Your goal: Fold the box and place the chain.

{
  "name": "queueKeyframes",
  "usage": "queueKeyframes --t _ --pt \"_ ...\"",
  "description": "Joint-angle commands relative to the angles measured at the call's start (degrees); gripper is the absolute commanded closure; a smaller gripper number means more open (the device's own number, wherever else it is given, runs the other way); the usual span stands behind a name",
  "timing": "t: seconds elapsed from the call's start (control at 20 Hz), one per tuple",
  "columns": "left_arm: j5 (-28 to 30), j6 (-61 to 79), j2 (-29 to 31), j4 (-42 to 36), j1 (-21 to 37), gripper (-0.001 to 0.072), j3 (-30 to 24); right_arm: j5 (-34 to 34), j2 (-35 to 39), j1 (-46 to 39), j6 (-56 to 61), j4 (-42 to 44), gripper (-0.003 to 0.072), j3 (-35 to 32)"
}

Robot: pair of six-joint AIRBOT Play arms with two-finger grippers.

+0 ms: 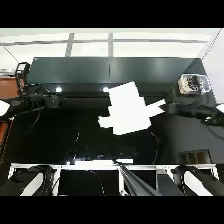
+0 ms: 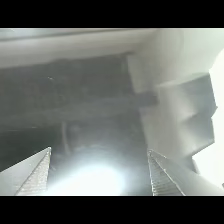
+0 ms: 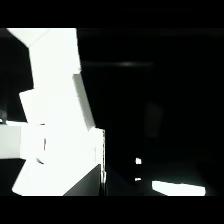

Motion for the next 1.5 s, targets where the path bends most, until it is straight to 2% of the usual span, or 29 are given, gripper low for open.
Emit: queueKeyframes --t 0.0,0.1,0.2,0.3,0.35,0.45,0.7,0.9,1.0,1.1,1.15,1.2,1.25,1.4,1.45 --pt "0.02 0.13 -4.87 -4.20 -2.71 0.0000 0.00 -20.00 5.62 16.50 -5.99 13.64 0.0669 -10.01" --pt "-1.01 0.85 -9.16 -9.81 -4.61 0.0000 0.15 -28.11 5.79 25.90 -6.10 14.49 0.0669 -11.37" --pt "-5.64 6.56 -14.93 -19.61 -4.13 0.0000 0.85 -33.97 5.79 32.17 -6.10 14.47 0.0669 -11.41" --pt "-14.97 12.79 -21.86 -27.58 -1.77 0.0000 2.16 -35.26 5.79 33.42 -5.86 14.51 0.0669 -11.41" --pt "-20.28 14.60 -25.42 -29.20 -0.50 0.0000 2.84 -35.21 5.79 33.42 -5.66 14.51 0.0669 -11.39" --pt "-24.48 15.30 -30.69 -27.69 -0.13 0.0000 3.74 -33.73 5.79 33.42 -5.64 14.51 0.0669 -11.39" --pt "-25.57 27.15 -36.79 -32.61 -5.70 0.0000 6.91 -31.30 5.79 33.44 -5.64 14.51 0.0669 -11.39" --pt "-27.74 27.26 -40.44 -27.71 -8.26 0.0001 11.72 -30.12 5.79 33.44 -5.60 14.51 0.0669 -11.39" --pt "-30.75 27.36 -41.92 -26.12 -8.28 0.0023 13.51 -29.86 5.79 33.44 -5.62 14.51 0.0669 -11.39" --pt "-31.41 27.54 -42.73 -22.47 -8.33 0.0025 14.62 -29.88 5.79 33.42 -5.62 14.49 0.0669 -11.39" --pt "-31.26 27.69 -42.91 -21.11 -8.55 0.0099 14.93 -29.86 5.79 33.42 -5.62 14.49 0.0669 -11.39" --pt "-31.23 28.59 -43.04 -20.70 -8.63 0.0250 15.13 -29.86 5.79 33.42 -5.64 14.47 0.0669 -11.39" --pt "-31.17 29.62 -43.04 -20.98 -8.76 0.0358 15.15 -29.88 5.79 33.42 -5.62 14.47 0.0668 -11.39" --pt "-31.19 31.67 -43.04 -21.27 -9.40 0.0399 15.15 -29.97 5.79 33.31 -5.64 14.45 0.0668 -11.39" --pt "-31.08 32.17 -43.06 -21.27 -9.70 0.0554 15.15 -30.34 5.79 33.31 -5.64 14.45 0.0668 -11.39"
